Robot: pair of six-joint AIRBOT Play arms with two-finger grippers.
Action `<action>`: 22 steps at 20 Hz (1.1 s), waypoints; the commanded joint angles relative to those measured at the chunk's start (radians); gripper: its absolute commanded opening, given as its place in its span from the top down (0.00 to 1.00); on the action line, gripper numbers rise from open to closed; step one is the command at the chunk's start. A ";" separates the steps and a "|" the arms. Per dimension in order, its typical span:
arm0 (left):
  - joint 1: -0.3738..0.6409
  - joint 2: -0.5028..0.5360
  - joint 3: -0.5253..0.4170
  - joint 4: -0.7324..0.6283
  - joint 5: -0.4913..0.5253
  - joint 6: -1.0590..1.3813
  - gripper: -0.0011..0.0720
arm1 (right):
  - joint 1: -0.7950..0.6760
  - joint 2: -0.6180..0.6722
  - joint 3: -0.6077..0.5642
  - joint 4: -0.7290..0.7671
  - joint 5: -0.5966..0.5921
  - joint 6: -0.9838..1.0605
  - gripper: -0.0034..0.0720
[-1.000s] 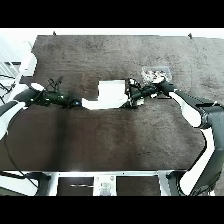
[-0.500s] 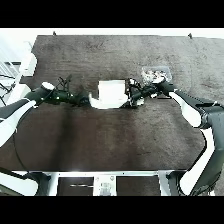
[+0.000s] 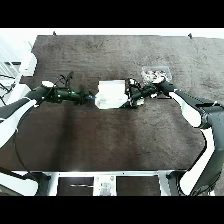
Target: Fold the box and place the chain.
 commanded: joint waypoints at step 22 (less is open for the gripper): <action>-0.185 0.000 0.185 0.449 0.047 -0.460 0.57 | 0.000 0.000 0.000 0.000 0.000 0.000 0.22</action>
